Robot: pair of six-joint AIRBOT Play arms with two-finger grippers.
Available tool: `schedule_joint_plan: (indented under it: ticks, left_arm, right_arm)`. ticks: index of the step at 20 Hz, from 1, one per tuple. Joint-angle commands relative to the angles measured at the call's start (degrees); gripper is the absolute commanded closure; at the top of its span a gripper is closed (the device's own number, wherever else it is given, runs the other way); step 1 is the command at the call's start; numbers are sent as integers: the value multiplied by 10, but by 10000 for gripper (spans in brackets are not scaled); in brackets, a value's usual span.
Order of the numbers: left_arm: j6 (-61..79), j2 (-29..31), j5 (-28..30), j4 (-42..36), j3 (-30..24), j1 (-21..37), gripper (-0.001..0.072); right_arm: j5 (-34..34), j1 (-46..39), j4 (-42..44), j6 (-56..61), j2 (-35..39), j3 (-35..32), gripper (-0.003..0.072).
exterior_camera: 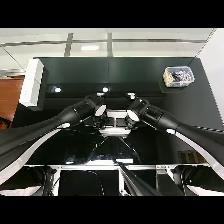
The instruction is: Fold the box and place the chain.
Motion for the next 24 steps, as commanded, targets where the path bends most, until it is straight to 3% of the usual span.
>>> schedule_joint_plan:
  ticks: [1,2,7,13,15,19,23,24]
  left_arm:
    - [2,0,1,0,0,0,681]
    - [2,0,1,0,0,0,681]
    - [2,0,0,0,0,0,682]
    - [2,0,0,0,0,0,681]
    - [2,0,0,0,0,0,681]
    - [2,0,-1,0,0,0,682]
    - [2,0,-1,0,0,0,681]
    - [2,0,-1,0,0,0,681]
  right_arm:
    - [0,0,0,-1,0,1,489]
    - [0,0,0,-1,0,1,361]
    - [47,0,1,-28,35,3,362]
    - [103,-10,-10,-75,188,10,362]
    - [112,-26,-66,-76,236,10,363]
    - [165,-75,-271,-80,261,8,362]
    - [71,-193,-270,-115,256,-24,362]
    - [38,-223,-269,-115,250,-33,333]
